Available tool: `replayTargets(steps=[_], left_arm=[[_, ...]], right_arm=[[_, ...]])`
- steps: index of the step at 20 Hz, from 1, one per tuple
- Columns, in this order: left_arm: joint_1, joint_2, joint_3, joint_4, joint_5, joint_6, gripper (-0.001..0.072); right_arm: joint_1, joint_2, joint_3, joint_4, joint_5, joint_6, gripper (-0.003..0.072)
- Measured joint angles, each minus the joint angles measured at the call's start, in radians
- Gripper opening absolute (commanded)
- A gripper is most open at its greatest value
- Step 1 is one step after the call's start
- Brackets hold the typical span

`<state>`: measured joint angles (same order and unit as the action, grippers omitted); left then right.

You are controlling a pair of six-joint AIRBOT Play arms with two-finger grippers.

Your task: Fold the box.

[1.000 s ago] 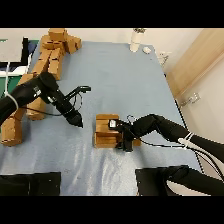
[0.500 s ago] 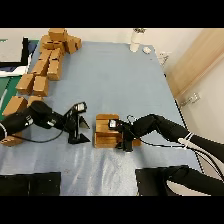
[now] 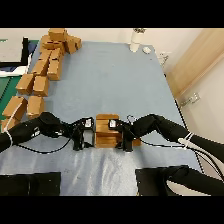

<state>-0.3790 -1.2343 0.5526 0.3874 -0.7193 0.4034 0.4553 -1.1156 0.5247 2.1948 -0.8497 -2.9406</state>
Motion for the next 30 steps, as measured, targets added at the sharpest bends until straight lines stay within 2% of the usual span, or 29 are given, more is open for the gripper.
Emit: replayTargets(steps=[13, 21, 30], left_arm=[[-0.084, -0.016, 0.000, -0.024, 0.055, -0.031, 0.0701], [-0.128, -0.018, 0.000, 0.059, 0.132, -0.140, 0.0702], [-0.145, -0.061, 0.050, 0.084, 0.109, -0.159, 0.0700]], right_arm=[[0.000, 0.000, 0.000, 0.000, 0.000, 0.000, 0.0579], [0.000, 0.000, 0.000, 0.000, 0.000, 0.000, 0.0579], [0.000, 0.000, 0.000, 0.000, 0.000, 0.000, 0.0579]])
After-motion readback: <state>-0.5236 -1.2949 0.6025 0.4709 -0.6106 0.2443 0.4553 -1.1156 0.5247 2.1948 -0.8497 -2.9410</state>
